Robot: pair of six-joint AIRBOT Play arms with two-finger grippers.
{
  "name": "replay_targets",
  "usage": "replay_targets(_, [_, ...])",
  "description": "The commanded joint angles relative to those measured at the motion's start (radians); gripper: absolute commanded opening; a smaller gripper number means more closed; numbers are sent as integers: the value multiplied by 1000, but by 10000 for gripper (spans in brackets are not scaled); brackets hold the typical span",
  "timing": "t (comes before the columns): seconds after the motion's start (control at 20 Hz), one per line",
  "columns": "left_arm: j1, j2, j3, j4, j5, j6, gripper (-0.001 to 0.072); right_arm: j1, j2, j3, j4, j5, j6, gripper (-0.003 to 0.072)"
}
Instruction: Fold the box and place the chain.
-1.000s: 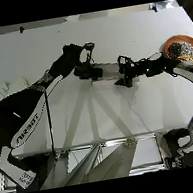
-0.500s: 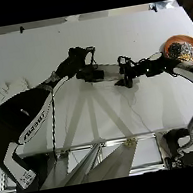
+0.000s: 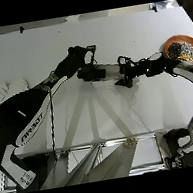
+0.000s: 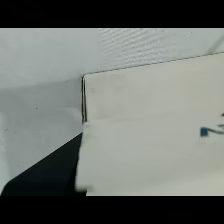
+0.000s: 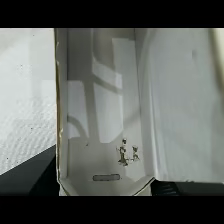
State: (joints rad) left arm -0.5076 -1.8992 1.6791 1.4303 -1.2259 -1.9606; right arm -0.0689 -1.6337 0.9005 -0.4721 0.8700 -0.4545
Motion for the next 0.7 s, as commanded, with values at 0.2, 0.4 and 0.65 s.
replay_targets(0.2, [97, 140, 0, -132, -112, 156, 350, 0, 0, 0, -1, 5, 1, 435])
replay_targets(0.4, [187, 184, -1, -219, -232, 473, 351, 0, 0, 0, -1, 5, 1, 435])
replay_targets(0.65, [278, 195, -62, -328, -221, 1086, 358, 0, 0, 0, -1, 5, 1, 435])
